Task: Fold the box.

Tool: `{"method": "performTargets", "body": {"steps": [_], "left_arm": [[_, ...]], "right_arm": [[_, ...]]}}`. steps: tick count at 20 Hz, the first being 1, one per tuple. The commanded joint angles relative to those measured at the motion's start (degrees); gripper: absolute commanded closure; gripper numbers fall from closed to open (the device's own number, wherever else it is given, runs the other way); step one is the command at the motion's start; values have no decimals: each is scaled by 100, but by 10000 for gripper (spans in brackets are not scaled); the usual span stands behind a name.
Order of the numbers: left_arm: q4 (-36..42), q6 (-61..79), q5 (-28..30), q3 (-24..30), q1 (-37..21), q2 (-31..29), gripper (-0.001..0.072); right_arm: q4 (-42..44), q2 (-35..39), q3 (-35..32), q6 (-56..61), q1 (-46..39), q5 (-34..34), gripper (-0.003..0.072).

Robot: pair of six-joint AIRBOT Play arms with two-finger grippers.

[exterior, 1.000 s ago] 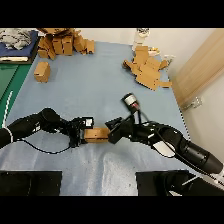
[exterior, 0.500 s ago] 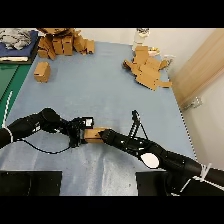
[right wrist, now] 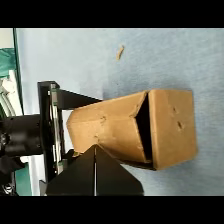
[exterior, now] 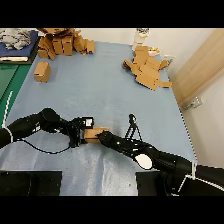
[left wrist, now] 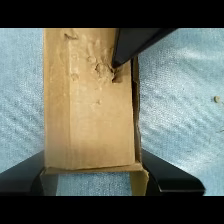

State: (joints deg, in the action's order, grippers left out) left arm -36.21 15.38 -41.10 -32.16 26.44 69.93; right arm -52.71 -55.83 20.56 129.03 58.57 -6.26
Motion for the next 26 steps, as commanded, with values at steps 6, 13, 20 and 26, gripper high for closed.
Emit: {"method": "performTargets", "body": {"steps": [6,13,20,26], "left_arm": [[0,0,2,-2,0,0,202],[4,0,7,-2,0,0,202],[7,0,4,-2,0,0,202],[22,2,9,-2,0,0,202]], "right_arm": [[2,-144,-4,17,13,302,683],[-22,-164,4,15,13,334,682],[-1211,1593,144,-4,-350,1178,681],[-1749,1685,144,-4,-999,1740,681]]}}
